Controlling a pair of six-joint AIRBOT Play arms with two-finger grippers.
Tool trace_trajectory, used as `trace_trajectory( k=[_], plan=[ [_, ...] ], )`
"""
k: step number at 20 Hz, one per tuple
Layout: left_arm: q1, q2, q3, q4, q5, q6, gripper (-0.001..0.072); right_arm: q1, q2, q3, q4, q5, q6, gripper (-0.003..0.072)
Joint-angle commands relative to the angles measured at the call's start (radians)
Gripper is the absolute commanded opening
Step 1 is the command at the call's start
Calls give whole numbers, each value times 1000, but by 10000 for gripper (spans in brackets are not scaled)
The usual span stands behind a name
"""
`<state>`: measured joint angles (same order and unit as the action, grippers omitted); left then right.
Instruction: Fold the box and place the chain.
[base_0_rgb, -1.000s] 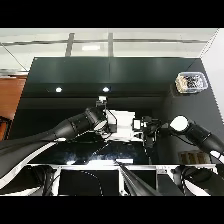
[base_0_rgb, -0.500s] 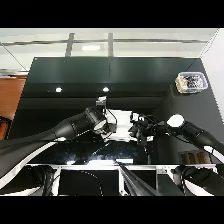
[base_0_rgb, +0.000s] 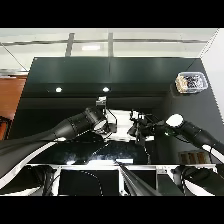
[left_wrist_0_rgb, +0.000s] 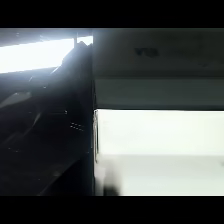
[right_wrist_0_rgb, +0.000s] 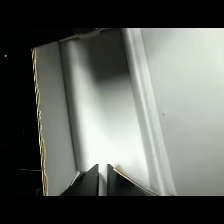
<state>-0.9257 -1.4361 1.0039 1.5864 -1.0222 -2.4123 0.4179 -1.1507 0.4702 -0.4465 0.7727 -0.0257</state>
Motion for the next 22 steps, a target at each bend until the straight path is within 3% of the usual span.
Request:
trace_trajectory(
  k=[1,4,6,7,9,13,18,22],
  plan=[
    [1,0,0,2,-3,0,29,-28,35,7,-51,18,202,14],
    [1,0,0,2,-4,0,29,-168,167,56,-375,134,732,14],
    [1,0,0,2,-8,0,29,-309,256,58,-614,142,1099,14],
    [1,0,0,2,-8,0,29,-383,279,56,-675,142,1232,15],
    [1,0,0,2,-7,0,29,-506,281,11,-636,127,1460,14],
    [1,0,0,2,-7,0,30,-548,237,-114,-418,137,1457,15],
    [1,0,0,2,-7,0,30,-518,79,-155,-116,302,1125,15],
    [1,0,0,2,-7,0,30,-388,-8,-148,51,272,956,15]
  ],
)
